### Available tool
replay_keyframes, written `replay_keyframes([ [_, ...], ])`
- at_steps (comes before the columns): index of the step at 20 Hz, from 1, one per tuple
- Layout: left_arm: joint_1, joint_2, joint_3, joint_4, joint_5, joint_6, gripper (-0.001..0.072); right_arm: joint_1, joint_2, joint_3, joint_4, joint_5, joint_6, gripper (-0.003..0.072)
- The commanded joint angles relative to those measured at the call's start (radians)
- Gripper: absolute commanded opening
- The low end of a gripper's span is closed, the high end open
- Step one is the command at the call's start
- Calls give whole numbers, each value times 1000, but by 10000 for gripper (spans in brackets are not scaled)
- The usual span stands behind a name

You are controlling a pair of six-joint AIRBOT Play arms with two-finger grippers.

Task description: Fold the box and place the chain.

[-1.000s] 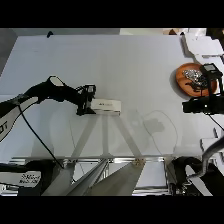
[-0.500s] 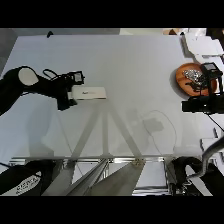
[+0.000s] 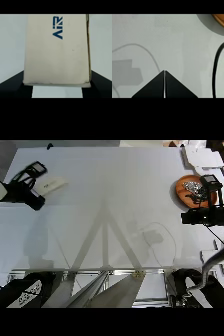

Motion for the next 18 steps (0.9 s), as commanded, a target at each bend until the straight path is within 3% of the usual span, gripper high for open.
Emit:
replay_keyframes([
  [1, 176, 5, 1, -206, 249, -181, 6, -1, 1, 1, 1, 0, 0, 14],
  [4, 283, 4, -50, -474, 466, -158, 5, -1, 1, 1, 1, -2, 0, 14],
  [8, 287, -60, -187, -494, 657, -76, 8, -1, 1, 1, 0, -5, 0, 14],
  [14, 286, -283, -215, -493, 668, -29, 9, -1, 1, 1, 0, -6, 0, 14],
  [18, 286, -364, -215, -488, 668, -27, 34, -1, 1, 1, 0, -6, 0, 14],
])
